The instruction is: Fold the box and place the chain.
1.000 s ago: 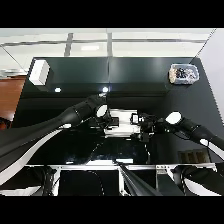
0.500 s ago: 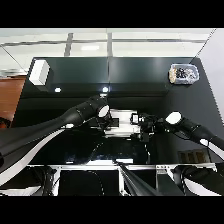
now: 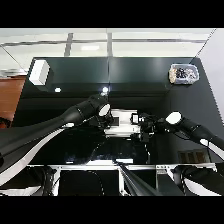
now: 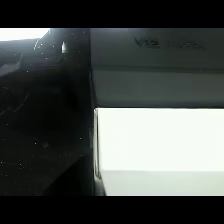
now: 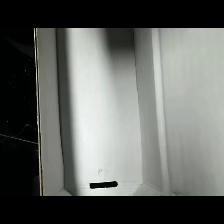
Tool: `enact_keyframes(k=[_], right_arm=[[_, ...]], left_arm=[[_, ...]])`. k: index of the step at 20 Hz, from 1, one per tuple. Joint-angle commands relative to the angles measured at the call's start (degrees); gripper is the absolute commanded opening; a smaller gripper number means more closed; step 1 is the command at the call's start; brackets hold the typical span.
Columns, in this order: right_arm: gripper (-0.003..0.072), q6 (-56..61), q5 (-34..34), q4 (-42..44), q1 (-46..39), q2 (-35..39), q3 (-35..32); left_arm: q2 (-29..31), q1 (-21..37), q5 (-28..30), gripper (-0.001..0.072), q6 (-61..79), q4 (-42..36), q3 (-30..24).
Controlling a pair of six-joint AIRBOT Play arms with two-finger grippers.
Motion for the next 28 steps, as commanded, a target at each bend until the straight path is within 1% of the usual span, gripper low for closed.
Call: enact_keyframes(k=[1, 2, 3, 5, 8, 9, 11, 16, 18, 19, 20, 21, 22, 23, 25, 26, 27, 28], right_arm=[[0.0173, 0.04, -0.04, 0.07, 0.02, 0.0, 0.0], [0.046, 0.28, -0.61, -0.04, 0.02, 0.0, 0.0], [0.0715, 0.28, -1.53, -0.13, 0.02, 0.02, 0.0], [0.0714, 0.94, -1.51, -3.15, 0.0, 1.01, 0.0], [0.0713, 5.05, 0.15, -9.51, 0.0, 5.4, 0.0], [0.0713, 5.4, 0.11, -10.45, -0.02, 6.69, 0.0], [0.0713, 5.35, 0.13, -10.86, -0.11, 8.13, 0.0], [0.0707, 5.38, 0.31, -10.14, -0.11, 8.17, 0.0], [0.0705, 5.35, 1.6, -9.35, -0.11, 8.24, 0.0], [0.0607, 5.4, 2.73, -9.03, -0.11, 8.24, 0.0], [0.053, 5.6, 4.02, -9.03, -0.11, 8.24, 0.0], [0.0528, 5.86, 4.66, -9.07, -0.11, 8.24, 0.0], [0.0398, 6.54, 4.83, -9.05, -0.11, 8.24, 0.0], [0.0294, 7.04, 4.83, -9.05, -0.11, 8.24, -0.02], [0.0293, 7.19, 4.83, -8.98, -0.09, 8.24, 0.0], [0.0219, 7.69, 4.83, -8.79, -0.09, 8.24, -0.02], [0.0174, 8.17, 4.83, -8.04, -0.09, 8.22, -0.02], [0.0174, 8.17, 4.83, -6.73, -0.09, 8.22, -0.02]], left_arm=[[-0.04, -0.04, -0.7, 0.0023, 1.18, 0.09, 0.09], [-0.04, -0.04, -0.83, 0.0022, 1.18, 0.13, 0.09], [-0.04, -0.04, -0.85, 0.0023, 1.18, 0.22, 0.09], [-0.04, -0.04, -1.11, 0.0023, 1.22, 0.31, 0.09], [-0.04, -0.04, -1.33, 0.0023, 3.08, 0.28, 0.11], [-0.04, -0.04, -1.31, 0.0023, 3.08, 0.26, 0.11], [-0.04, -0.04, -1.03, 0.0023, 3.08, 0.15, 0.11], [-0.04, -0.04, -0.79, 0.0023, 3.06, 0.11, 0.11], [-0.04, -0.04, -0.79, 0.0024, 3.06, 0.11, 0.11], [-0.04, -0.04, -0.79, 0.0024, 3.06, 0.11, 0.11], [-0.04, -0.04, -0.76, 0.0024, 3.06, 0.11, 0.11], [-0.04, -0.04, -0.76, 0.0024, 3.06, 0.11, 0.11], [-0.04, -0.04, -0.76, 0.0024, 3.06, 0.09, 0.09], [-0.04, -0.04, -0.74, 0.0024, 3.06, 0.09, 0.09], [-0.04, -0.04, -0.74, 0.0024, 3.06, 0.09, 0.09], [-0.04, -0.04, -0.74, 0.0024, 3.06, 0.07, 0.09], [-0.04, -0.04, -0.76, 0.0024, 3.06, 0.04, 0.09], [-0.04, -0.04, -0.74, 0.0024, 3.06, -0.11, 0.09]])
